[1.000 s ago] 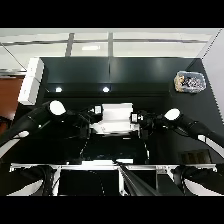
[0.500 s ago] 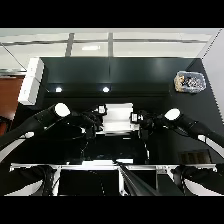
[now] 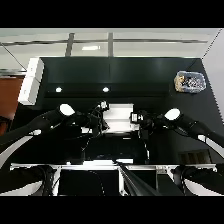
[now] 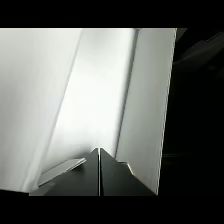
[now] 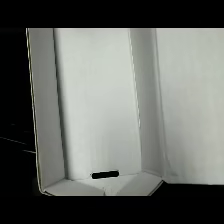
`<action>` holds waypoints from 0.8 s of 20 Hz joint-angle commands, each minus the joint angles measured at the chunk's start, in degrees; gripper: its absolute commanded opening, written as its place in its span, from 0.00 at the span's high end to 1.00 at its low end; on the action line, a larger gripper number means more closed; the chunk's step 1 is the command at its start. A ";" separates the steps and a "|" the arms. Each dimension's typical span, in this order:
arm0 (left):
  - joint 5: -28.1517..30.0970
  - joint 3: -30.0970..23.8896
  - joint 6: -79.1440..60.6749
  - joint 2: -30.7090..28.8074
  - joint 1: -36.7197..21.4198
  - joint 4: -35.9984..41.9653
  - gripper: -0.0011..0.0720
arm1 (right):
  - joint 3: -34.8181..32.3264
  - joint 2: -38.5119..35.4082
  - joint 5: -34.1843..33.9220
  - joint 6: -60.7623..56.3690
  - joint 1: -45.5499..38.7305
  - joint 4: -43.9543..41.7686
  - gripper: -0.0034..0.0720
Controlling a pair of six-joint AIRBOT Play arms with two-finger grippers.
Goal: Fold the box and place the chain.
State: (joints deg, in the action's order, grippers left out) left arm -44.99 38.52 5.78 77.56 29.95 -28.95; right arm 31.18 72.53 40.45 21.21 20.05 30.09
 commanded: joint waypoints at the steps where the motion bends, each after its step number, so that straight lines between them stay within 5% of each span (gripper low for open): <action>1: -0.72 0.07 0.42 0.55 0.33 0.94 0.94 | 0.00 0.02 0.04 -0.07 0.07 -0.02 0.69; 3: -0.70 0.07 0.42 0.55 0.33 0.94 0.62 | 0.00 0.02 0.04 -0.07 0.07 -0.02 0.69; 4: -0.70 0.07 0.42 0.55 0.31 0.94 0.57 | 0.00 0.02 0.04 -0.07 0.07 -0.02 0.69; 6: -0.68 0.13 0.42 0.46 0.33 0.94 0.71 | 0.00 0.02 0.04 -0.07 0.07 -0.02 0.69; 8: -0.52 0.22 0.42 0.42 0.33 0.94 0.55 | 0.00 0.02 0.02 -0.09 0.07 -0.02 0.69; 9: -0.61 0.26 0.44 0.26 0.31 0.52 0.56 | 0.00 0.02 0.02 -0.07 0.07 -0.02 0.69; 10: -0.76 0.59 1.18 -0.46 0.28 -1.81 0.83 | 0.00 0.02 0.04 -0.09 0.07 -0.02 0.69; 11: -1.31 1.36 3.52 -1.84 0.20 -6.36 0.95 | 0.00 0.02 0.04 -0.07 0.07 -0.02 0.69; 16: -7.30 3.76 30.18 -15.19 -5.57 -32.28 0.95 | 0.00 0.02 0.04 -0.09 0.07 -0.02 0.69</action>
State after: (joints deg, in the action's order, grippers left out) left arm -49.43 41.36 20.45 68.93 27.51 -45.43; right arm 31.18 72.53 40.42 21.17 20.08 30.06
